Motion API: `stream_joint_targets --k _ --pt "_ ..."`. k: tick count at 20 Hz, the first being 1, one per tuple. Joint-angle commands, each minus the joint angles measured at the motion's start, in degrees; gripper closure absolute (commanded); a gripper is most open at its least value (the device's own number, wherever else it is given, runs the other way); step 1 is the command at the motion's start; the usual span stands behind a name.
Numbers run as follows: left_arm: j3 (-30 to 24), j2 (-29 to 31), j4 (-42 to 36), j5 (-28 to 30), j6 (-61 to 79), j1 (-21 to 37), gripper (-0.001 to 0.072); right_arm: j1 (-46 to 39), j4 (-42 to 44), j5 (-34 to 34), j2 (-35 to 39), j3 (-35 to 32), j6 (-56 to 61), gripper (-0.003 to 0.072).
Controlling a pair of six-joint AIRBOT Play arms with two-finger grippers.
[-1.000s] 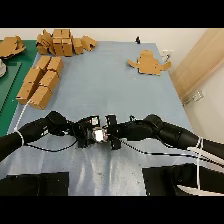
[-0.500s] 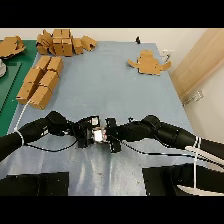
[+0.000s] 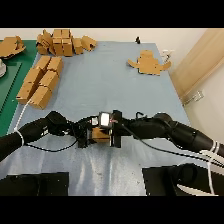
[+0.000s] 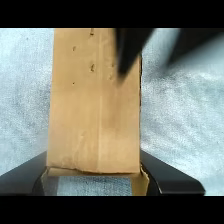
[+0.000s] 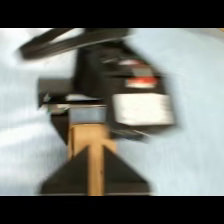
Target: Fold the box.
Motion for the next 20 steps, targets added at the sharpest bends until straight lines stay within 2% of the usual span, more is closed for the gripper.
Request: stream_joint_targets --k 1,4,6,8,10,11,12,14,16,17,18,20 --pt "0.0 0.04 0.0 0.0 -0.02 -0.02 0.0359 -5.35 -1.07 -3.89 5.22 -0.81 33.53 0.0683" --pt "0.0 0.04 0.0 0.0 0.0 -0.02 0.0358 -10.6 -1.68 -11.23 5.81 -5.95 53.79 0.0684" --pt "0.0 0.04 0.0 0.02 -0.02 -0.02 0.0359 -11.43 2.19 -14.82 5.81 -9.94 62.86 0.0685" --pt "0.0 0.04 0.0 0.0 0.0 -0.02 0.0358 -11.34 12.85 -17.2 5.81 -13.94 68.89 0.0686" --pt "0.0 0.04 0.0 0.0 -0.02 -0.02 0.0359 -8.09 23.37 -17.77 5.84 -16.28 68.85 0.0686" --pt "0.0 0.04 0.0 0.0 -0.02 -0.02 0.0359 -5.31 25.53 -16.48 5.84 -16.26 68.85 0.0686" --pt "0.0 0.04 0.0 0.0 0.0 -0.02 0.0359 -1.79 27.52 -11.78 5.86 -16.17 68.83 0.0686" --pt "0.0 0.04 0.0 0.02 -0.02 -0.02 0.0359 4.72 29.79 3.82 5.75 -16.13 68.87 0.0686" --pt "0.0 0.04 0.0 0.02 -0.02 -0.02 0.0359 8.44 29.79 18.56 4.46 -16.15 70.6 0.0686" --pt "0.0 0.04 0.0 0.02 0.0 -0.02 0.0359 9.22 29.7 23.47 3.26 -16.15 73.64 0.0686" --pt "0.0 0.04 0.0 -0.02 -0.02 -0.02 0.0359 9.68 29.57 26.69 1.7 -16.13 75.6 0.0686" --pt "0.0 0.04 0.0 0.02 -0.02 -0.02 0.0359 9.68 29.46 27.21 -1.6 -15.89 77.33 0.0686"
